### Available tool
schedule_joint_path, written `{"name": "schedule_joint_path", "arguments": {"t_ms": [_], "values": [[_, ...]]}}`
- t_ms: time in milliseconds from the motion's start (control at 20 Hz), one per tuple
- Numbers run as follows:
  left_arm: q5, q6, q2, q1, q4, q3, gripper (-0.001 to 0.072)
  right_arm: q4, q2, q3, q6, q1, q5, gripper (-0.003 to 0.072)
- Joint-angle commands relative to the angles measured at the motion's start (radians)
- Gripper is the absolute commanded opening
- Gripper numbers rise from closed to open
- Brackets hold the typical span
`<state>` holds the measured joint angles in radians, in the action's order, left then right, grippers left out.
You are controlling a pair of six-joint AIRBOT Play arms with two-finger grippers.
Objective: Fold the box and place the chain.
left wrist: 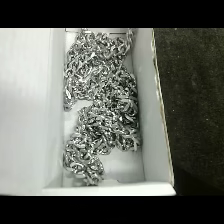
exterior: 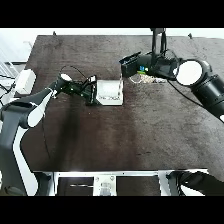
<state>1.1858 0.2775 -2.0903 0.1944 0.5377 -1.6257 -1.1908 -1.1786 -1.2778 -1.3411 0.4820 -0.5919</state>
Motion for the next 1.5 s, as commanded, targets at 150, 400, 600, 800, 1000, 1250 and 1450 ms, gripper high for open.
{"name": "schedule_joint_path", "arguments": {"t_ms": [150, 400, 600, 800, 1000, 1250, 1450], "values": [[0.000, 0.000, 0.001, 0.000, 0.000, 0.000, 0.0471, -0.007, -0.011, 0.085, -0.098, 0.057, 0.061, 0.0009], [0.000, 0.000, 0.001, 0.000, 0.000, 0.000, 0.0471, -0.006, -0.124, 0.127, -0.122, 0.100, 0.220, 0.0009], [0.000, 0.000, 0.001, 0.000, 0.000, 0.000, 0.0471, -0.003, -0.259, 0.127, -0.148, 0.111, 0.253, 0.0009], [0.000, 0.000, 0.001, 0.000, 0.000, 0.000, 0.0471, 0.028, -0.379, 0.127, -0.148, 0.111, 0.256, 0.0011], [0.000, 0.000, 0.001, 0.000, 0.000, 0.000, 0.0472, 0.019, -0.383, 0.122, -0.141, 0.071, 0.263, 0.0412], [0.000, 0.000, 0.001, 0.000, 0.000, 0.000, 0.0471, -0.088, -0.223, 0.126, -0.140, -0.102, 0.207, 0.0409], [0.000, 0.000, 0.001, 0.000, 0.000, 0.000, 0.0471, -0.095, -0.234, 0.177, -0.169, -0.304, 0.272, 0.0410]]}}
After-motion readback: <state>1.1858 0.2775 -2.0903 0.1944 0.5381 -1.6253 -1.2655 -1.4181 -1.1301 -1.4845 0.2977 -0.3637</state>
